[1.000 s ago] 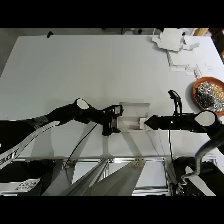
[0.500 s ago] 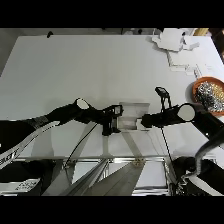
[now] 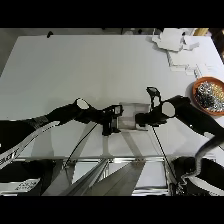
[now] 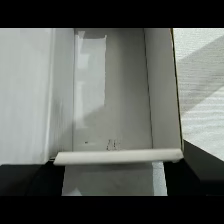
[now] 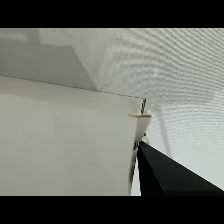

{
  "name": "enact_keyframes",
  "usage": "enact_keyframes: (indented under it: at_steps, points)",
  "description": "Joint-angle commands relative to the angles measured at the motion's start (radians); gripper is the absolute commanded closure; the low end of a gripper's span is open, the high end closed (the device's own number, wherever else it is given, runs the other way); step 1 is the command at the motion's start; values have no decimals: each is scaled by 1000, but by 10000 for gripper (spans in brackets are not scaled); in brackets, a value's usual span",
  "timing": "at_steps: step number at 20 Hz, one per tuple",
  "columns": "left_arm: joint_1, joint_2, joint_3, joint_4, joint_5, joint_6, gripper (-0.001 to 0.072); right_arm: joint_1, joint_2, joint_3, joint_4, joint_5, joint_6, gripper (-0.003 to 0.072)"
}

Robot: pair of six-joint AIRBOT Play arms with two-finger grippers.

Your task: Fold the box and place the chain.

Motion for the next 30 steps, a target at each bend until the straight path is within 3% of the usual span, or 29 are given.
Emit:
enact_keyframes:
  at_steps: [1,5,17,30]
  points:
    - [0,1,0,0,-1,0,499,29,-45,17,-58,10,95,288]
    - [0,1,0,0,-1,0,499,33,-57,17,-105,12,122,323]
    - [0,1,0,-4,-1,0,499,33,-95,17,-94,11,123,325]
    - [0,1,0,-4,-1,0,499,33,-22,17,-117,-31,112,327]
